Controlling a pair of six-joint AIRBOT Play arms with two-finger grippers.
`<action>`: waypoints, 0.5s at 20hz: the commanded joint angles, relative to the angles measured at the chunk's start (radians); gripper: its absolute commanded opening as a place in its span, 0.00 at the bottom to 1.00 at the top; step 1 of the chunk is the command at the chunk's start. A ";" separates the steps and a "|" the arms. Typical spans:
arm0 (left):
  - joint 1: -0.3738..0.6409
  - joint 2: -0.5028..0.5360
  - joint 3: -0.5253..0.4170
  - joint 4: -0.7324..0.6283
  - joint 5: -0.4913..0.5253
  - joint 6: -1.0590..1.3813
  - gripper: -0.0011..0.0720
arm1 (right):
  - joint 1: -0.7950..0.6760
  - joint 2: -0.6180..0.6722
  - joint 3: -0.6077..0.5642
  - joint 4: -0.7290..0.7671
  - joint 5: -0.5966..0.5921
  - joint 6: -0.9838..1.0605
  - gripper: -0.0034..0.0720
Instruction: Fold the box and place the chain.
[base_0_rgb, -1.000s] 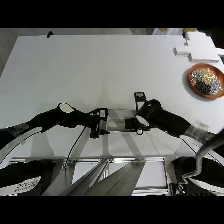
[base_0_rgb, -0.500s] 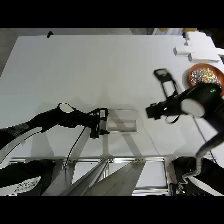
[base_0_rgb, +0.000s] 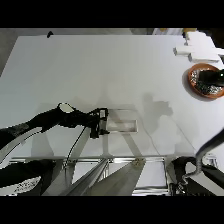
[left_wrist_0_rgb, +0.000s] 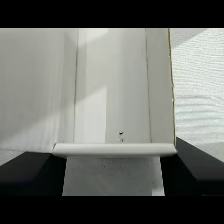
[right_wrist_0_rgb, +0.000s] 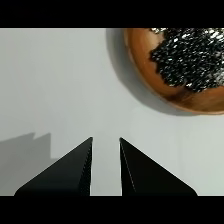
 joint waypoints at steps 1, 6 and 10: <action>0.001 0.000 0.000 0.000 -0.002 0.000 0.36 | -0.129 -0.175 0.065 0.025 -0.107 -0.066 0.27; 0.001 0.000 0.000 0.000 -0.002 0.000 0.36 | -0.175 -0.398 0.243 0.025 -0.074 -0.065 0.28; 0.001 0.000 0.000 0.000 -0.002 0.000 0.36 | -0.199 -0.483 0.266 0.023 -0.063 -0.055 0.36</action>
